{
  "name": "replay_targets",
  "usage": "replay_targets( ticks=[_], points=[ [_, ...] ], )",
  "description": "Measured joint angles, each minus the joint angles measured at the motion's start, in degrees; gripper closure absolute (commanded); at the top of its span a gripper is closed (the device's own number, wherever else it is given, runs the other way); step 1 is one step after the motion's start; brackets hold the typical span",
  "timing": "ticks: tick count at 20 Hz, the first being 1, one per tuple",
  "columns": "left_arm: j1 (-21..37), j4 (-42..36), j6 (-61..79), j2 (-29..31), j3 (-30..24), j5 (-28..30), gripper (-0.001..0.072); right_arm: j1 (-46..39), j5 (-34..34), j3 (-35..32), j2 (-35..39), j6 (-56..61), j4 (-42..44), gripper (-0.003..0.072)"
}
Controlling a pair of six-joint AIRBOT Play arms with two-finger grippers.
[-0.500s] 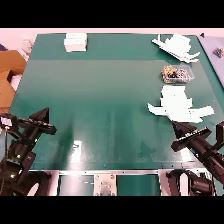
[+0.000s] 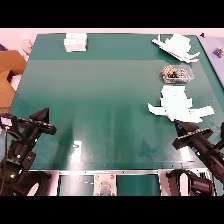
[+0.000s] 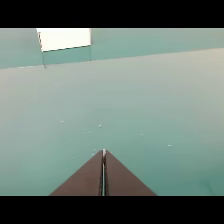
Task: Fold the box and place the chain.
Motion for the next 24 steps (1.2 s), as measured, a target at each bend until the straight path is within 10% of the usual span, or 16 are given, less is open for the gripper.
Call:
replay_targets(
  ticks=[11,16,24],
  points=[
    [0.0,0.0,0.0,0.0,0.0,-0.7,0.0690,0.0,-10.0,3.0,-9.1,13.7,-21.1,0.0673],
    [0.0,0.0,0.0,0.0,0.0,-3.6,0.0690,-2.4,-10.7,10.2,-21.8,15.9,-30.2,0.0491],
    [0.0,0.0,0.0,0.0,0.0,-6.5,0.0690,-22.1,-2.4,29.9,-46.8,1.3,-24.4,0.0455]
  ],
)
